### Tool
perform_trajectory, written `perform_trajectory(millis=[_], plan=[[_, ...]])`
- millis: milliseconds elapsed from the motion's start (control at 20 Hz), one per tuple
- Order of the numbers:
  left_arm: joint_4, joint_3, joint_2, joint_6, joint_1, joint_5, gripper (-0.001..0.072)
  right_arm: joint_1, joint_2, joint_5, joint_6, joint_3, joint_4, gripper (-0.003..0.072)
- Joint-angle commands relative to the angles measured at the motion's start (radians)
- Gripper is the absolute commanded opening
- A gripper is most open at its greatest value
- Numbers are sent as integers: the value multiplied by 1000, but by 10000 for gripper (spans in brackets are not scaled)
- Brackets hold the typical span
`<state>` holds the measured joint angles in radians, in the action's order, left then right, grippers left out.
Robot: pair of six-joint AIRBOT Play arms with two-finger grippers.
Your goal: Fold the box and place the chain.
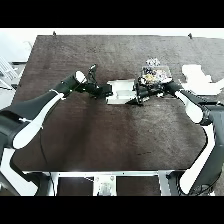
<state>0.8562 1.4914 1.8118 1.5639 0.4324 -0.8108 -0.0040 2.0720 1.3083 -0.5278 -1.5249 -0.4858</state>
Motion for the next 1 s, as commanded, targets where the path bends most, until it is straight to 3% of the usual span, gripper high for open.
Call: perform_trajectory(millis=[0, 350, 600, 950], plan=[[35, 10, 1, 37, 10, -6, 484, 1, 0, 1, -1, 0, 0, 577], [117, 13, 1, 88, 26, -4, 484, 1, 0, 1, 0, 0, 0, 577], [174, 63, 13, 135, 33, -23, 483, 1, 0, 1, -1, 0, 0, 577], [231, 185, 86, 197, 33, -159, 484, 1, 0, 1, -1, 0, 0, 577]])
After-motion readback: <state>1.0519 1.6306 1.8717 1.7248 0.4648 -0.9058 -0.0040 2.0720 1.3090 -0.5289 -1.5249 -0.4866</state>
